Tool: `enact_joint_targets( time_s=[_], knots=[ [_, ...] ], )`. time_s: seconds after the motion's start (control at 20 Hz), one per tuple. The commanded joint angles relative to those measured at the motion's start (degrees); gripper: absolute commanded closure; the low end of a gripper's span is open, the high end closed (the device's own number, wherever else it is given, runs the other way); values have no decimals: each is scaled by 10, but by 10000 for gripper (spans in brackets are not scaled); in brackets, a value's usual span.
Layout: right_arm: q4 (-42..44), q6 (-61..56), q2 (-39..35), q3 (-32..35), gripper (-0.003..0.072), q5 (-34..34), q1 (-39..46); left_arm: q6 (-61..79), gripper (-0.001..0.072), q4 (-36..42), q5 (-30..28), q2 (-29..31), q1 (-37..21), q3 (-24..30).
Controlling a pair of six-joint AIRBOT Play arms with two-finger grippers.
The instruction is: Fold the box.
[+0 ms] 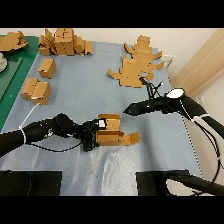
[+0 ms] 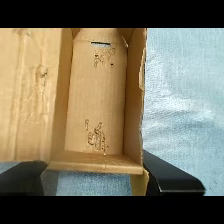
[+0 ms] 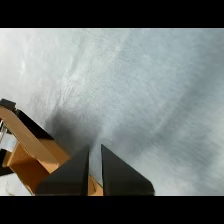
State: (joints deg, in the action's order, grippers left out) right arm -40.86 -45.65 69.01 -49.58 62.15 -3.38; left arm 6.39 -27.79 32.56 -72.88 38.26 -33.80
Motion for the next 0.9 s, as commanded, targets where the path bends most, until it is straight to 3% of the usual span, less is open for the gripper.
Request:
enact_joint_targets(
  time_s=[0.0,0.2,0.25,0.45,0.55,0.6,0.85],
  knots=[
    [-81,7,-68,12,562,49,-12,0,295,0,0,0,0,-1],
    [-210,-35,-77,49,510,88,-127,0,295,0,0,0,0,-1],
    [-243,-37,-77,59,458,98,-157,0,295,0,0,0,0,-1],
    [-375,-38,-76,89,380,86,-231,0,294,0,0,0,0,-1],
    [-363,-38,-76,89,190,63,-231,0,295,0,0,0,0,-1],
    [-340,-28,-75,89,140,54,-232,0,295,0,0,0,0,-1],
    [-242,77,-63,89,138,-42,-232,0,295,0,0,0,0,-1]
  ],
)
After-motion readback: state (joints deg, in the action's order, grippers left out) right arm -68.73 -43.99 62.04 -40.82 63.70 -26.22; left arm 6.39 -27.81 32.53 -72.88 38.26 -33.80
